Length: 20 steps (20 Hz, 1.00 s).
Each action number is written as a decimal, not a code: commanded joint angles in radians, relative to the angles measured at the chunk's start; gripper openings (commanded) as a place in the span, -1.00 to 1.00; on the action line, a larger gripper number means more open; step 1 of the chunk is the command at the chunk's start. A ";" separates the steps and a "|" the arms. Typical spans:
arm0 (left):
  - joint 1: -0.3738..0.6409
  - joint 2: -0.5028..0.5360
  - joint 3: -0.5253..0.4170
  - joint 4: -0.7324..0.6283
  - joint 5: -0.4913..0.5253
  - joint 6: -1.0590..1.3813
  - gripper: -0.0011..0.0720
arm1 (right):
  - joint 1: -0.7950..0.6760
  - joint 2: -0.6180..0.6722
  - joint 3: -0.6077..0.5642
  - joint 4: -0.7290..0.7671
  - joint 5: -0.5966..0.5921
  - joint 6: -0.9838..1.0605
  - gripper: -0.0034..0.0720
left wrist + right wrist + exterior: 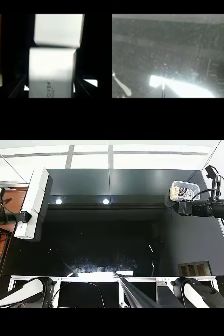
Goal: Fold the box and place the chain.
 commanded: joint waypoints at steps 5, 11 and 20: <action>-0.082 0.190 0.249 -0.152 -0.193 -0.007 0.95 | -0.001 0.000 0.235 -0.028 0.042 -0.016 -0.86; -0.292 0.401 0.246 -0.194 -0.338 -0.177 -0.90 | 0.000 0.010 0.391 -0.070 0.054 -0.047 -0.87; -0.539 0.735 -0.285 -0.194 -0.095 -0.242 -0.89 | 0.026 0.126 -0.115 -0.066 -0.471 -0.180 -0.87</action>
